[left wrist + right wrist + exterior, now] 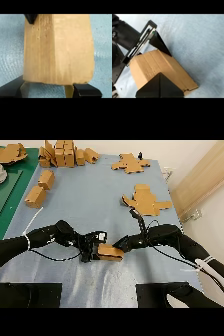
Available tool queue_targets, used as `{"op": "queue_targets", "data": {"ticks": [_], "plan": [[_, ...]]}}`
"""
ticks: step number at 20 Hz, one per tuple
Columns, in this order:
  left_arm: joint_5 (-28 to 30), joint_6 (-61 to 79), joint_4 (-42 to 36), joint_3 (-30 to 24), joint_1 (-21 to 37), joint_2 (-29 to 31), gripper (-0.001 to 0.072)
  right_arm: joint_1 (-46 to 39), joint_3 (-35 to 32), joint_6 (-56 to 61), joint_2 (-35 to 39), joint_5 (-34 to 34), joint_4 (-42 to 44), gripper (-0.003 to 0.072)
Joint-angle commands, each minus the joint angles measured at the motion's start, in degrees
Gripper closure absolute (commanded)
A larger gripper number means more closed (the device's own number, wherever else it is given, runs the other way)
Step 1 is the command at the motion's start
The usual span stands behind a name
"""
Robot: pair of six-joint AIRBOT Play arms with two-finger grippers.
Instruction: Fold the box.
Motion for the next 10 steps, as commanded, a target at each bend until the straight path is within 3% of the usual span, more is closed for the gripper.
{"op": "queue_targets", "data": {"ticks": [1, 5, 8, 10], "plan": [[0.0, 0.0, 0.0, 0.0, 0.0, 0.0, 0.0306, 4.5, -1.7, 0.7, 6.7, 4.1, -4.8, 0.0686], [0.0, 0.0, 0.0, 0.0, 0.0, 0.0, 0.0306, 13.8, -3.2, 8.1, 15.4, 14.1, -20.7, 0.0685], [0.0, 0.0, 0.0, 0.0, 0.0, 0.0, 0.0306, 18.1, -3.3, 10.1, 15.8, 21.4, -30.7, 0.0684], [0.0, 0.0, 0.0, 0.0, 0.0, 0.0, 0.0306, 18.4, -3.3, 9.5, 13.9, 23.4, -32.1, 0.0683]]}}
